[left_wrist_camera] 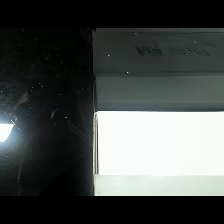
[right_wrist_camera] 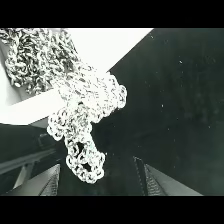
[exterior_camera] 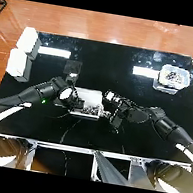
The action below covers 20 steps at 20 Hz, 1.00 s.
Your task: Fold the box and place the chain.
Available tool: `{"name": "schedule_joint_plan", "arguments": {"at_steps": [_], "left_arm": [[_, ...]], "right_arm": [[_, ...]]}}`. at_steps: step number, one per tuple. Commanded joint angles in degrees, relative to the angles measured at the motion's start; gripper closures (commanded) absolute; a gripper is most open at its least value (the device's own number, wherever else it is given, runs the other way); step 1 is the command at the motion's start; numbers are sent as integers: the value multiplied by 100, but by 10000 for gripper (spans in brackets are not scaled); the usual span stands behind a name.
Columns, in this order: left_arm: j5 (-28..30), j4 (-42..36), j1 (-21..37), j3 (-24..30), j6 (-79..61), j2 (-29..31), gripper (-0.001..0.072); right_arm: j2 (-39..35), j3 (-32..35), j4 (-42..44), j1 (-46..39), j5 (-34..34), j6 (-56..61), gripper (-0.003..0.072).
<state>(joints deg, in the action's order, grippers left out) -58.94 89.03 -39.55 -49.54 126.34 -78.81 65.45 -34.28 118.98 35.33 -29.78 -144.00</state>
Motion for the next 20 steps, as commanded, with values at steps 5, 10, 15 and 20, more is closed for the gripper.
{"name": "schedule_joint_plan", "arguments": {"at_steps": [5,10,15,20], "left_arm": [[-44,-2,0,4,-11,-2,692],[-44,-17,0,4,-11,-2,692],[-7,-20,0,4,-11,-2,692],[-11,-17,0,4,-11,-2,692]], "right_arm": [[413,20,1156,50,151,-1484,74],[584,20,1158,50,144,-1484,75],[625,20,1161,50,105,-1480,371],[625,17,1150,50,85,-1384,668]]}}
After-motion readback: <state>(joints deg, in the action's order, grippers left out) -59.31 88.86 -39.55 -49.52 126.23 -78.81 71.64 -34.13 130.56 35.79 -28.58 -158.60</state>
